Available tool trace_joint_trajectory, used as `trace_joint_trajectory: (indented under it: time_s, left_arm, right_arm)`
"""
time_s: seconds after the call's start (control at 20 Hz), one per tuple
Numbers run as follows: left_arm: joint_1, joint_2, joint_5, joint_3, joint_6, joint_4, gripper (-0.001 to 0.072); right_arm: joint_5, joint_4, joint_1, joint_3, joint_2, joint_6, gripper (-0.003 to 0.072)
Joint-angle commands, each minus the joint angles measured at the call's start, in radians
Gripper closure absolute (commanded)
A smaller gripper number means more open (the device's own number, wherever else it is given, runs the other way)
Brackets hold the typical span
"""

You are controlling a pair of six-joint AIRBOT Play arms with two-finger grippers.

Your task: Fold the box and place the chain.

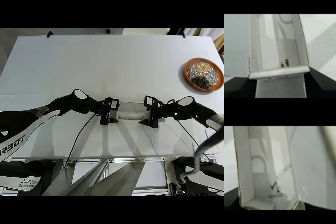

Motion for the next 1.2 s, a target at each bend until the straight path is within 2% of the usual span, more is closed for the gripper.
trace_joint_trajectory:
  time_s: [0.0, 0.3, 0.5, 0.6, 0.65, 0.75, 0.85, 0.9, 1.05, 1.15]
  left_arm:
    - [0.000, 0.000, -0.003, 0.001, 0.002, 0.002, 0.0569]
    - [0.000, 0.000, -0.003, 0.001, 0.002, 0.002, 0.0569]
    - [0.000, 0.000, -0.003, 0.001, 0.002, 0.002, 0.0569]
    - [0.000, 0.000, -0.003, 0.001, 0.002, 0.002, 0.0569]
    - [0.000, 0.000, -0.003, 0.001, 0.002, 0.002, 0.0569]
    - [0.000, 0.000, -0.003, 0.001, 0.002, 0.002, 0.0569]
    - [0.000, 0.000, -0.003, 0.001, 0.002, 0.002, 0.0569]
    - [0.000, 0.000, -0.003, 0.001, 0.002, 0.002, 0.0569]
    - [0.000, 0.000, -0.003, 0.001, 0.002, 0.002, 0.0569]
    - [0.000, 0.000, -0.003, 0.001, 0.002, 0.002, 0.0569]
  right_arm:
    - [0.024, -0.122, -0.002, 0.000, 0.061, 0.130, -0.0014]
    - [0.103, -0.307, -0.002, 0.000, 0.187, 0.342, -0.0011]
    - [0.162, -0.410, -0.002, 0.000, 0.317, 0.489, 0.0029]
    - [0.175, -0.381, -0.002, 0.000, 0.399, 0.505, 0.0127]
    - [0.175, -0.326, -0.002, 0.000, 0.435, 0.508, 0.0224]
    - [0.209, -0.167, -0.002, 0.000, 0.475, 0.444, 0.0683]
    - [0.212, -0.007, 0.008, -0.005, 0.455, 0.344, 0.0674]
    - [0.166, 0.048, 0.025, -0.006, 0.429, 0.316, 0.0674]
    - [-0.090, 0.132, 0.084, -0.006, 0.333, 0.321, 0.0674]
    - [-0.269, 0.148, 0.098, -0.006, 0.272, 0.403, 0.0674]
